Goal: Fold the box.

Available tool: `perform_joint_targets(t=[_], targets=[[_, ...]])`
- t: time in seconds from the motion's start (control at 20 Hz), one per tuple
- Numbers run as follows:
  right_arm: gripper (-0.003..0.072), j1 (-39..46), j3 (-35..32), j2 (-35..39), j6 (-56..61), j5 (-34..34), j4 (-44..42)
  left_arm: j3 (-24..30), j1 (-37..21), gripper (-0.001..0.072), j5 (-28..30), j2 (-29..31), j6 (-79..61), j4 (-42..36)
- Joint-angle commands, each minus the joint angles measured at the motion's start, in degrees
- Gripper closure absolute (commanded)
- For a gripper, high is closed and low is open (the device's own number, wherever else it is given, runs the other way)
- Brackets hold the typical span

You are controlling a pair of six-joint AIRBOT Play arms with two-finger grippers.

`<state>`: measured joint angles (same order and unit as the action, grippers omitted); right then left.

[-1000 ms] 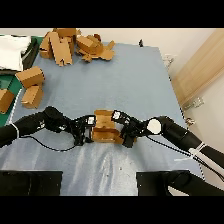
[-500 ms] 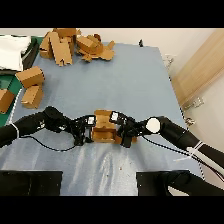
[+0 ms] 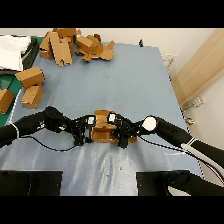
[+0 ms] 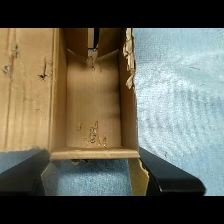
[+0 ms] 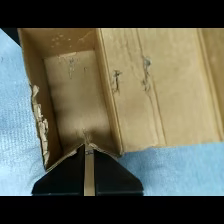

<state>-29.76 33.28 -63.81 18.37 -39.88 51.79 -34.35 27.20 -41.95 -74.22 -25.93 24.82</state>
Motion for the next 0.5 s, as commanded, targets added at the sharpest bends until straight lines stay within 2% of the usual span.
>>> perform_joint_targets(t=[0.0, 0.1, 0.15, 0.2, 0.25, 0.3, 0.35, 0.45], targets=[[0.0588, -0.02, -0.02, -0.52, -0.9, 0.66, -2.03, -0.07, -0.04, 0.0259, 0.0, -0.02, -0.02, 0.02], [0.0578, -0.02, -0.02, -0.55, -0.9, 0.66, -4.48, -0.07, -0.04, 0.0259, 0.0, -0.02, -0.02, 0.02], [0.0499, -0.02, -0.02, -0.74, -0.9, 0.66, -5.31, -0.07, -0.04, 0.0259, 0.0, -0.02, -0.02, 0.02], [0.0379, -0.02, -0.02, -1.22, -0.9, 0.31, -5.84, -0.07, -0.04, 0.0259, 0.0, -0.02, -0.02, 0.02], [0.0364, -0.02, -0.04, -1.68, -0.9, -0.52, -5.97, -0.07, -0.04, 0.0259, 0.0, 0.0, -0.02, 0.02], [0.0291, -0.02, -0.02, -2.34, -0.9, -1.33, -6.25, -0.07, -0.04, 0.0259, -0.02, -0.02, -0.02, 0.02], [0.0251, -0.02, -0.02, -2.82, -0.87, -1.86, -6.27, -0.07, -0.02, 0.0259, -0.02, 0.0, -0.02, 0.02], [0.0251, -0.02, -0.02, -3.21, -0.87, -2.08, -6.27, -0.07, -0.04, 0.0259, -0.02, -0.02, -0.02, 0.02]])
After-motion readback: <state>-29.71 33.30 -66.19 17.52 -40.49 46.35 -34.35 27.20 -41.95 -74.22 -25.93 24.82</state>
